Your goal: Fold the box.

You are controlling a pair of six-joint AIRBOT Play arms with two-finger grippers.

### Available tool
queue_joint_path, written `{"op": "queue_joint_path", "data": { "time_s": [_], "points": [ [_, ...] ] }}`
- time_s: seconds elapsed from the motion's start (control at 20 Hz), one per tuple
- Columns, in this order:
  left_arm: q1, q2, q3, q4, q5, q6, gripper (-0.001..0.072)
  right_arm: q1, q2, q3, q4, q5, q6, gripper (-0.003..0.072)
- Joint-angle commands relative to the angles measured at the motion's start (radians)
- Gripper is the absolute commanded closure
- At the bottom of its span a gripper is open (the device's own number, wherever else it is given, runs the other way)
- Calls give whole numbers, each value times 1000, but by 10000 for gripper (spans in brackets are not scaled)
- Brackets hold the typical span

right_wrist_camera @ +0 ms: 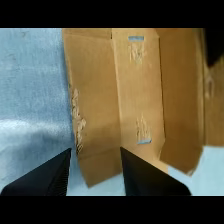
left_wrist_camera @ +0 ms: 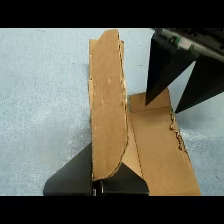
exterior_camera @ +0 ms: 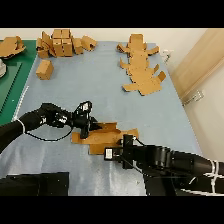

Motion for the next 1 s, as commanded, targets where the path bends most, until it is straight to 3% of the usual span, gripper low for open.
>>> {"op": "queue_joint_path", "data": {
  "time_s": [0.0, 0.15, 0.4, 0.75, 0.85, 0.95],
  "points": [
    [1, 0, -1, 0, 0, 0, 697, 15, -63, 16, -89, 65, 8, 216],
    [1, 1, -1, 0, 0, 0, 698, 15, -63, 16, -105, 67, 8, 216],
    [1, 1, -1, 0, 0, 0, 697, 15, -61, 16, -259, 59, 80, 216],
    [1, 1, -1, 0, 0, 0, 697, 15, -32, 26, -259, 34, 174, 215],
    [1, 1, -1, 0, 0, 0, 698, 1, -31, 26, -250, 45, 188, 130],
    [1, 0, -1, 0, 0, 0, 697, -37, -30, 26, -174, 53, 191, 128]
  ]
}}
